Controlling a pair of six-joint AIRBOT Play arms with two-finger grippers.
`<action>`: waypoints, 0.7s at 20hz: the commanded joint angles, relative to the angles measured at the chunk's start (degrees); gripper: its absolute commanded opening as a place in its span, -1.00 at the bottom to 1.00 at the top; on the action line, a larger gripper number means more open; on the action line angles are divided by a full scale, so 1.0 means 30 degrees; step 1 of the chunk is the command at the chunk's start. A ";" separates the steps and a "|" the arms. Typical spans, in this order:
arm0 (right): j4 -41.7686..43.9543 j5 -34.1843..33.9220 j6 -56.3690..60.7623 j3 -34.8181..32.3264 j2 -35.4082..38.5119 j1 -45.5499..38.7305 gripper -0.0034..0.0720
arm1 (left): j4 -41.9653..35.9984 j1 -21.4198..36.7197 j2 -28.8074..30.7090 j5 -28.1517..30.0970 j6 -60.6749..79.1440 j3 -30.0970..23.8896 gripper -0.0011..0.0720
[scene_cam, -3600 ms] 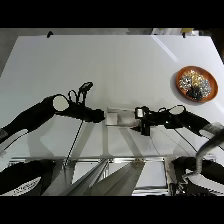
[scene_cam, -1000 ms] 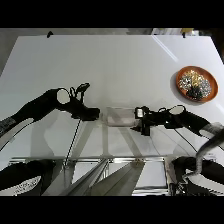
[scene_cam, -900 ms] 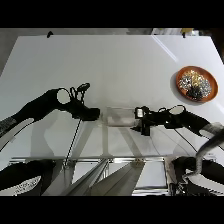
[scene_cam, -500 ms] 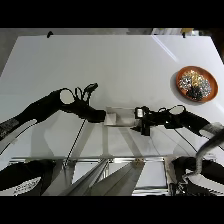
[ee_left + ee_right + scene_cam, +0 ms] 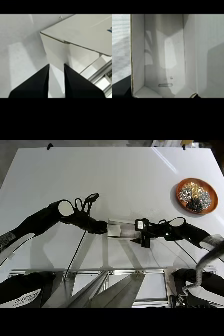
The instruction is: Fold the box and place the chain.
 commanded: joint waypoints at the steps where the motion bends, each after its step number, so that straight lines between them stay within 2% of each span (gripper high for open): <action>1: -0.0007 -0.0022 0.0000 0.0000 0.0007 0.0015 0.17 | -0.0066 -0.0036 0.0095 0.0109 0.0029 0.0022 -0.39; 5: -0.0007 -0.0022 0.0000 0.0000 0.0007 0.0015 0.17 | 0.1151 0.0109 0.0102 0.0095 -0.1290 0.0029 -0.39; 11: -0.0007 -0.0022 0.0000 0.0000 0.0007 0.0015 0.17 | 0.1268 0.0226 0.0138 0.0095 -0.1617 0.0568 -0.39; 12: -0.0007 -0.0022 0.0000 0.0000 0.0007 0.0015 0.17 | 0.1268 0.0226 0.0138 0.0095 -0.1617 0.0678 -0.36; 13: -0.0007 -0.0022 0.0000 0.0000 0.0007 0.0015 0.17 | 0.1268 0.0226 0.0138 0.0095 -0.1625 0.0721 -0.19; 14: -0.0007 -0.0022 0.0000 0.0000 0.0007 0.0015 0.17 | 0.1268 0.0197 0.0138 0.0087 -0.1617 0.0721 -0.15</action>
